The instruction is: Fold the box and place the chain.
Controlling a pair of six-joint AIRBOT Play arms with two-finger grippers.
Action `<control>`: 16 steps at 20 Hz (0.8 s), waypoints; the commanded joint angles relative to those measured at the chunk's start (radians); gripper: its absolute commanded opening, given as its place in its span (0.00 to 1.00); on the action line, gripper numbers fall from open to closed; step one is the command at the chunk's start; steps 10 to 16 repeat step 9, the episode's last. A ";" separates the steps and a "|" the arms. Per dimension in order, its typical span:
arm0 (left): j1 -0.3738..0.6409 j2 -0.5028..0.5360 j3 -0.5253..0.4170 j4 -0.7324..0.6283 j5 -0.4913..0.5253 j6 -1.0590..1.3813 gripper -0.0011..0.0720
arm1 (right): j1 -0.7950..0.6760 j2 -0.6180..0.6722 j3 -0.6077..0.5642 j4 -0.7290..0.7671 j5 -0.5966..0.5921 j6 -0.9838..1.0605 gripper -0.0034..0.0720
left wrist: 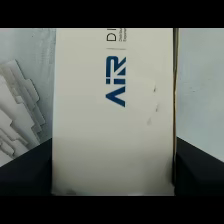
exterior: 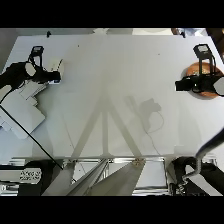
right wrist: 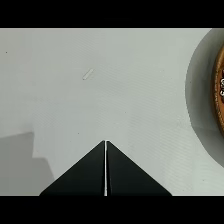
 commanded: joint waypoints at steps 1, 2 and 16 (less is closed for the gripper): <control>0.003 -0.032 0.000 0.014 -0.009 -0.025 0.89 | 0.000 0.000 0.001 0.000 0.000 0.000 0.06; 0.003 -0.027 0.000 0.014 -0.023 -0.020 0.97 | 0.000 0.000 0.001 0.000 0.000 0.000 0.06; 0.000 0.130 0.000 0.000 -0.109 0.187 0.97 | 0.000 0.000 0.001 0.000 0.000 0.000 0.06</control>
